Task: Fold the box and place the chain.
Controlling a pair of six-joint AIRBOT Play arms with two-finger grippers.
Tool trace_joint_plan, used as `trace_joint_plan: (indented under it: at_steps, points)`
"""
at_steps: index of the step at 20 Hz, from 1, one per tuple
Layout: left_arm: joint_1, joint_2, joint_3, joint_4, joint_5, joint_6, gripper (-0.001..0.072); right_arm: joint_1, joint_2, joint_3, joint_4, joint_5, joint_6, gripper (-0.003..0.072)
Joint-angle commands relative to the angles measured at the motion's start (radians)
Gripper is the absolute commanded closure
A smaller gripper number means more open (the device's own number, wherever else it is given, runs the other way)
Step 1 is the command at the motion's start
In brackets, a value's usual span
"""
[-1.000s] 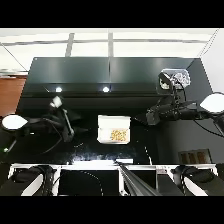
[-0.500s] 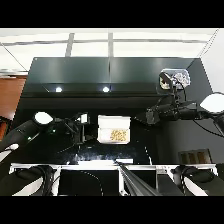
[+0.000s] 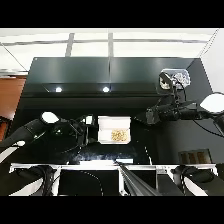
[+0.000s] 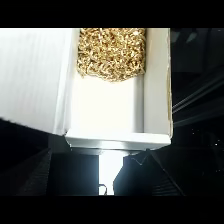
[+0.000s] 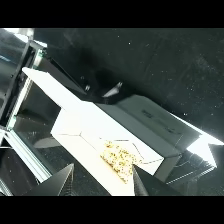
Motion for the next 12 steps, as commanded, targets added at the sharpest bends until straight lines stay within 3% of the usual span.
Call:
trace_joint_plan:
  at_steps: [1, 12]
  points:
    - [-0.013, -0.003, 0.001, -0.002, 0.003, -0.003, 0.0005, 0.001, 0.000, 0.000, 0.000, 0.001, -0.001, 0.0250]
    - [-0.024, -0.002, -0.002, 0.018, 0.001, -0.075, 0.0004, 0.000, 0.000, 0.000, -0.001, 0.018, -0.001, 0.0250]
